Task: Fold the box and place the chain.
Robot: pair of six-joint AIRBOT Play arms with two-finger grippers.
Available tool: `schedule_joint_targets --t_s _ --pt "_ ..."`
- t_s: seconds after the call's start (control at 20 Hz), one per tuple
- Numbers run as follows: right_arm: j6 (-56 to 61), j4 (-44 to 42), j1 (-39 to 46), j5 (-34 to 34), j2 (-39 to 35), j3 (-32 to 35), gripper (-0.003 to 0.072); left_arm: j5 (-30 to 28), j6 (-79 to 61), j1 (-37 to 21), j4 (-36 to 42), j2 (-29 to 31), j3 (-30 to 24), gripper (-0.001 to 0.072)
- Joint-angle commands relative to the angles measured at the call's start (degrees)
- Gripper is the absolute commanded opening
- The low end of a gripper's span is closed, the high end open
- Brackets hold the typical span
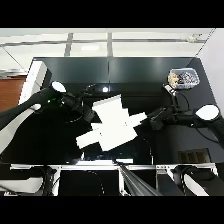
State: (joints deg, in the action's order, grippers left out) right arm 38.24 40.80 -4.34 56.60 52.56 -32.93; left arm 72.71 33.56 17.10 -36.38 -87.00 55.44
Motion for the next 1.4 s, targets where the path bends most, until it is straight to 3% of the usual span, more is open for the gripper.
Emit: schedule_joint_targets --t_s 0.0,0.15,0.3,0.4,0.55,0.8,1.0,1.15,1.35 --pt "1.2 15.7 0.8 5.0 0.0 -5.0 0.0715 -21.7 -14.3 6.1 -3.3 11.8 -4.3 0.0018" --pt "1.2 11.9 0.6 4.6 0.0 -5.0 0.0715 -26.5 -27.5 10.1 -12.2 14.2 -4.4 0.0023" --pt "0.6 5.9 0.6 6.1 0.0 -4.8 0.0714 -23.6 -30.9 11.2 -8.6 11.5 -4.4 0.0023" --pt "-4.9 6.9 -0.9 8.0 0.0 -4.5 0.0714 -21.7 -37.2 11.3 -6.3 8.9 -4.4 0.0023" --pt "-7.6 10.5 -4.3 6.5 0.5 -3.7 0.0714 -23.0 -37.4 11.3 -6.2 5.8 -4.4 0.0023" --pt "-8.8 7.0 -9.4 -2.9 1.3 2.0 0.0716 -22.7 -35.1 11.8 -6.2 3.3 -4.4 0.0022" --pt "-17.6 7.5 -12.5 -4.1 1.3 5.2 0.0715 -22.8 -35.1 11.9 -6.2 2.5 -4.4 0.0022" --pt "-26.0 13.3 -14.8 -4.2 1.3 5.9 0.0714 -22.8 -35.1 11.9 -6.2 2.2 -4.4 0.0022" --pt "-26.8 15.7 -18.4 -4.7 2.4 6.0 0.0714 -22.8 -35.1 11.9 -6.1 2.2 -4.4 0.0022"
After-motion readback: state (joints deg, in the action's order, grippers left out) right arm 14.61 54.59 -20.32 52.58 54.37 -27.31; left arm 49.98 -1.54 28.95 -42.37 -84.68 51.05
